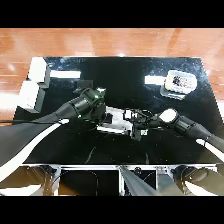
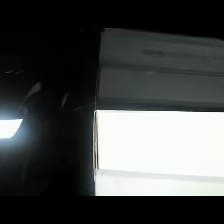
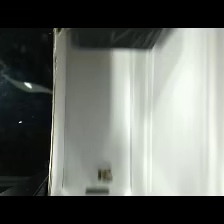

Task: Fold the box and place the chain.

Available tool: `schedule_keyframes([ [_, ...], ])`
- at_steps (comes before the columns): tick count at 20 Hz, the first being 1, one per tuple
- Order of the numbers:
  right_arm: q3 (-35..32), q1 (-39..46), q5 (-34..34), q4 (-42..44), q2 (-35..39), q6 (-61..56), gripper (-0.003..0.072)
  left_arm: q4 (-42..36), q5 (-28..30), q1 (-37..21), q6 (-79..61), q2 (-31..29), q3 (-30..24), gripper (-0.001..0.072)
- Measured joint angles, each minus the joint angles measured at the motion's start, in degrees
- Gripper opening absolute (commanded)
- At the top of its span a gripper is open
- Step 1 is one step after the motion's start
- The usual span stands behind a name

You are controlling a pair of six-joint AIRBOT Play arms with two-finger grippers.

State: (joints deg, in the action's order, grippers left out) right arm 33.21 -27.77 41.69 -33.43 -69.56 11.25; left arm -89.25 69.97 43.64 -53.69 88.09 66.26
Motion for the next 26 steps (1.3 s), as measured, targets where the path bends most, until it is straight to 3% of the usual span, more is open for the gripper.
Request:
schedule_keyframes([
  [3,0.00,0.39,1.84,-3.21,1.73,-2.64,0.0691,0.35,-0.31,-1.29,-0.02,-1.62,-1.05,0.0023],
  [11,0.04,0.20,4.20,-5.79,2.80,-5.01,0.0691,-1.75,-7.58,-2.45,0.26,-5.29,-10.08,0.0022],
  [21,0.92,0.20,0.55,-6.12,2.75,-3.65,0.0689,-1.84,-9.86,-2.51,0.11,-5.60,-11.67,0.0022],
  [24,0.96,-0.20,0.28,-5.95,2.08,-3.28,0.0489,-1.66,-10.08,-2.51,0.13,-5.60,-11.72,0.0022],
  [25,0.96,-0.68,0.22,-5.75,1.77,-2.80,0.0204,-1.66,-10.16,-2.51,0.13,-5.60,-11.74,0.0022],
  [26,0.96,-1.22,0.35,-5.53,1.53,-2.43,0.0072,-1.66,-10.27,-2.51,0.13,-5.60,-11.74,0.0022],
])
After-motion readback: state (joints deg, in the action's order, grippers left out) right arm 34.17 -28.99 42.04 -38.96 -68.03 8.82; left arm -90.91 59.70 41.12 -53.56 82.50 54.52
